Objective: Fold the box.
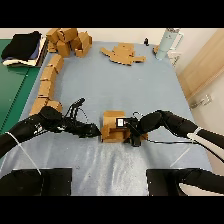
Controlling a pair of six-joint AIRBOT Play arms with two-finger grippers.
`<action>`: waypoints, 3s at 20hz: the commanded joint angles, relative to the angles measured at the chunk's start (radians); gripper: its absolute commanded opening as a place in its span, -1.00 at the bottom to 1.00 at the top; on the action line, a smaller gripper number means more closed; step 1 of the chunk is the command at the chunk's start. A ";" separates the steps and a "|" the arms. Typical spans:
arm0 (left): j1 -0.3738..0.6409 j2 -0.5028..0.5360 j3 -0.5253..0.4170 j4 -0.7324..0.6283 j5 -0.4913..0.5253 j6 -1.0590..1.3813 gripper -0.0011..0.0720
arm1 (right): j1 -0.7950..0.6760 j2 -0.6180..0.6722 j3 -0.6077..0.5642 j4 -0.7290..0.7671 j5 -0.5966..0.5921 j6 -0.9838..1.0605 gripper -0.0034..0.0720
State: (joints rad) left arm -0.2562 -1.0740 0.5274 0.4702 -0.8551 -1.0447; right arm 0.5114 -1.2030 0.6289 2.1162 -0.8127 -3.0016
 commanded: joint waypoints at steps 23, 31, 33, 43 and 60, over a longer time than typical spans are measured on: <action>-0.262 -0.011 0.069 0.246 0.227 -0.262 0.18 | 0.000 -0.001 0.000 0.000 0.000 0.000 0.47; -0.457 -0.095 0.250 0.711 0.110 -0.881 0.18 | 0.000 -0.001 -0.001 0.000 0.000 0.000 0.47; -0.489 -0.146 0.303 0.789 0.065 -0.976 0.18 | 0.000 -0.001 -0.001 0.000 0.000 0.000 0.47; -0.553 -0.326 0.568 1.015 -0.239 -1.222 0.18 | 0.000 -0.001 0.000 0.000 0.000 0.000 0.47; -0.554 -0.436 0.589 1.021 -0.192 -1.425 -0.93 | 0.000 -0.001 -0.001 0.000 0.000 0.000 0.47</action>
State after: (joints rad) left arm -0.8097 -1.5063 1.1156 1.4799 -1.0645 -2.4416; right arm 0.5110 -1.2030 0.6285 2.1174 -0.8131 -2.9986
